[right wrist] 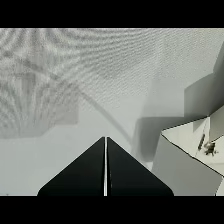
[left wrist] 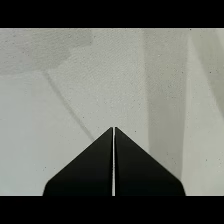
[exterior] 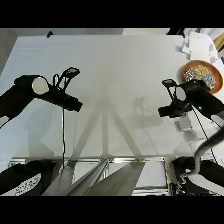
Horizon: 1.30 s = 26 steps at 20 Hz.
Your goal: Fold the box and place the chain.
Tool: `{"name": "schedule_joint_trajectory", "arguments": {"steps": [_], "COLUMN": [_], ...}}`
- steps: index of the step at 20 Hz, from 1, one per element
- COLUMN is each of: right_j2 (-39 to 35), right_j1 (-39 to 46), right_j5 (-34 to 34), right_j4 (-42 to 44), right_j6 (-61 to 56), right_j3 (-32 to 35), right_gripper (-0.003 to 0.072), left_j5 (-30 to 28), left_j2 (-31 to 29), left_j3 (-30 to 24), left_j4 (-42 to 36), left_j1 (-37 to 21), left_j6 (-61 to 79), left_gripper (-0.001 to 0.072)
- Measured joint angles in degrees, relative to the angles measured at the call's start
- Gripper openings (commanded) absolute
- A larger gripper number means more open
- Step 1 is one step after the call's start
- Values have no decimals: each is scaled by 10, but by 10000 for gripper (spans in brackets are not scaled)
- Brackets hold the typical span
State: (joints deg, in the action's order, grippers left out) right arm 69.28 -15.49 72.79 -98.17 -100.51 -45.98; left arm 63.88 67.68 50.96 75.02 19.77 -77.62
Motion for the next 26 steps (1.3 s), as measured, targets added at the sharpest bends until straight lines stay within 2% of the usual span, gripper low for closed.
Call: {"name": "schedule_joint_trajectory", "arguments": {"steps": [4,7,8,9,10,11,15,18,24,25,26], "right_j2": [-5,-17,-19,-21,-22,-23,-20,4,60,71,83], "right_j1": [24,98,130,168,204,242,388,457,500,501,503], "right_j5": [26,52,58,60,59,58,20,-2,-57,-66,-74], "right_j4": [-42,-83,-95,-105,-115,-121,-138,-144,-200,-205,-208], "right_j6": [12,40,57,77,97,119,193,239,291,295,298], "right_j3": [-26,-68,-79,-87,-93,-97,-106,-108,-109,-109,-109], "right_gripper": [6,11,70,214,417,526,526,526,516,492,423], "left_j5": [0,0,0,0,0,0,0,0,0,0,0], "left_j2": [0,0,0,0,0,0,0,0,0,0,0], "left_j3": [0,0,0,0,0,0,0,0,0,0,0], "left_j4": [0,0,0,0,0,0,0,0,0,0,0], "left_j1": [0,0,0,0,0,0,0,0,0,0,0], "left_j6": [0,0,0,0,0,0,0,0,0,0,0], "left_gripper": [17,17,17,17,17,17,17,17,17,17,17]}}
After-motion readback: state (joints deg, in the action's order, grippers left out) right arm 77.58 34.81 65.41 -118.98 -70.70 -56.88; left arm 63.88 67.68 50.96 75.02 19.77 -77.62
